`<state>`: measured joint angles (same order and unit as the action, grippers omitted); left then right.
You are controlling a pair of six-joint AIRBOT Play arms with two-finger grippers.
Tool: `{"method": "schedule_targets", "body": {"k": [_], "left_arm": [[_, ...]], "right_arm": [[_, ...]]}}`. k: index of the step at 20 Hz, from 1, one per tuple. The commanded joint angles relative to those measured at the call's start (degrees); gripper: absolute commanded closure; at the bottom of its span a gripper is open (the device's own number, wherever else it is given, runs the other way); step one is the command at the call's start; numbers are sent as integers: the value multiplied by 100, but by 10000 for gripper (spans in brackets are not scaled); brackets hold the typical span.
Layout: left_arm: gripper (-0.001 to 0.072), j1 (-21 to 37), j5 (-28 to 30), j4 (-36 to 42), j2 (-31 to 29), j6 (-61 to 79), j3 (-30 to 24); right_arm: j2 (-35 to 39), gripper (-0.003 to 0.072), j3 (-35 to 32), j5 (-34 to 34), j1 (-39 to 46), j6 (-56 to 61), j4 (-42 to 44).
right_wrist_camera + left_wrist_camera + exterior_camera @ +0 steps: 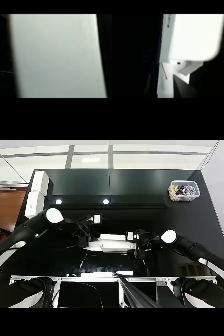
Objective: Fold the box and place the chain.
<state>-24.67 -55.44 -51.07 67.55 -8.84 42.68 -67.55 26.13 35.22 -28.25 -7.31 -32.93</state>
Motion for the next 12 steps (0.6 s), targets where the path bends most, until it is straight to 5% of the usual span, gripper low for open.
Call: {"method": "schedule_targets", "body": {"k": [1,2,5,12], "left_arm": [[634,13,-525,-522,-599,-1080,4],[684,13,-833,-457,-643,-1121,-2],[684,-59,-1349,693,-638,-1121,-271],[683,-308,1685,3982,-492,-179,-898]], "right_arm": [[-4,263,-2,-118,2,90,9],[-4,262,-2,-118,2,90,11],[-4,262,-2,-118,2,92,11],[-4,262,-2,-111,-7,92,11]]}}
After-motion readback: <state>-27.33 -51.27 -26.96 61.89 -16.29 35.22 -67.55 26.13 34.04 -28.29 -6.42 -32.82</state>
